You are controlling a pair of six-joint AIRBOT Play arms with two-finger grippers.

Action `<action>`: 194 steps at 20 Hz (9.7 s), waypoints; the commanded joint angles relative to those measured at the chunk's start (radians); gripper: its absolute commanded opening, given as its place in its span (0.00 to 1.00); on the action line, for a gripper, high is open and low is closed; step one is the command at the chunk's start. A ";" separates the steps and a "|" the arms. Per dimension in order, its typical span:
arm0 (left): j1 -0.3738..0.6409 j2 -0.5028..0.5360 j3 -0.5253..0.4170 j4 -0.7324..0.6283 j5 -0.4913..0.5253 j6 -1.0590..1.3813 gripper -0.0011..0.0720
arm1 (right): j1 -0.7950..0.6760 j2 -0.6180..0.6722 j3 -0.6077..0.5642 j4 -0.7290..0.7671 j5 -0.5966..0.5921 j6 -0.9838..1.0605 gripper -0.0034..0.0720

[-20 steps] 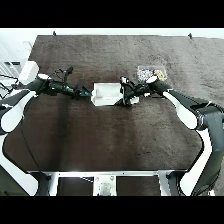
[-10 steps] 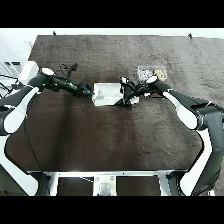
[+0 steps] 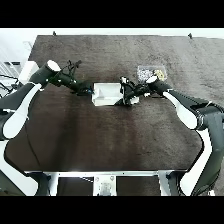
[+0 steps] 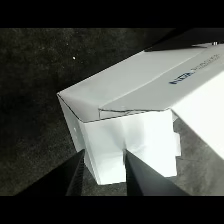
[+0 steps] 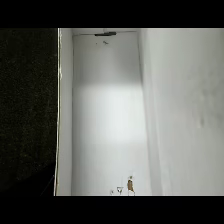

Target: Fold the box and place the chain.

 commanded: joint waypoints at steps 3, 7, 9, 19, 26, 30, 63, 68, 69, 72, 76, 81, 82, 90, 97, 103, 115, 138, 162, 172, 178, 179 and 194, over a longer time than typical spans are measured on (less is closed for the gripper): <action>-0.066 0.011 0.008 0.084 0.077 -0.091 0.45 | -0.001 0.000 0.000 0.000 0.000 0.000 0.70; -0.085 0.011 0.008 0.092 0.103 -0.126 0.45 | -0.001 0.000 0.000 0.000 0.000 0.000 0.70; -0.085 0.011 0.008 0.100 0.111 -0.170 0.45 | -0.001 0.000 0.000 0.000 0.000 0.000 0.70; -0.173 0.011 0.028 0.350 0.134 -0.438 0.45 | -0.001 0.000 0.000 0.000 0.000 0.000 0.70; -0.222 0.010 0.029 0.433 0.154 -0.543 0.45 | -0.001 0.000 0.000 0.000 0.000 0.000 0.70; -0.230 0.006 0.044 0.467 0.137 -0.589 0.45 | -0.001 0.000 0.000 0.000 0.000 0.000 0.70; -0.294 -0.185 0.319 0.679 -0.116 -0.664 0.32 | -0.001 0.000 0.000 0.000 0.000 0.000 0.70; -0.294 -0.206 0.333 0.653 -0.133 -0.649 0.08 | -0.001 0.000 0.000 0.000 0.000 0.000 0.70; -0.294 -0.207 0.341 0.652 -0.136 -0.643 0.04 | -0.001 0.000 0.000 0.000 0.000 0.000 0.70; -0.294 -0.206 0.365 0.648 -0.140 -0.636 0.04 | -0.001 0.000 0.000 0.000 0.000 0.000 0.70; -0.291 -0.201 0.438 0.665 -0.241 -0.626 0.37 | -0.001 0.000 0.000 0.000 0.000 0.000 0.70; -0.291 -0.167 0.492 0.670 -0.319 -0.570 0.74 | -0.001 0.000 0.000 0.000 0.000 0.000 0.70; -0.290 -0.148 0.493 0.682 -0.317 -0.551 0.76 | -0.001 0.000 0.000 0.000 0.000 0.000 0.70; -0.165 0.011 0.485 0.505 -0.217 -0.137 1.00 | -0.001 0.000 0.000 0.000 0.000 0.000 0.70; -0.002 0.018 0.454 0.282 -0.203 0.329 0.99 | -0.001 0.000 0.000 0.000 0.000 0.000 0.70; 0.023 0.018 0.380 0.198 -0.140 0.638 0.99 | -0.001 0.000 0.000 0.000 0.000 0.000 0.70; 0.023 0.001 0.001 -0.073 0.032 1.366 0.99 | -0.001 0.000 0.000 0.000 0.000 0.000 0.70; 0.078 -0.185 -0.030 -0.314 -0.029 1.680 0.99 | -0.001 0.000 0.000 0.000 0.000 0.000 0.70; 0.030 -0.224 -0.028 -0.354 -0.002 1.712 0.93 | -0.001 0.000 0.000 0.000 0.000 0.000 0.70; 0.028 -0.233 -0.027 -0.369 0.009 1.712 0.92 | -0.001 0.000 0.000 0.000 0.000 0.000 0.70; 0.026 -0.241 -0.023 -0.370 0.016 1.713 0.91 | -0.001 0.000 0.000 0.000 0.000 0.000 0.70; 0.019 -0.244 -0.020 -0.364 0.023 1.714 0.91 | -0.001 0.000 0.000 0.000 0.000 0.000 0.70; 0.014 -0.244 0.005 -0.335 -0.006 1.705 0.91 | -0.001 0.000 0.000 0.000 0.000 0.000 0.70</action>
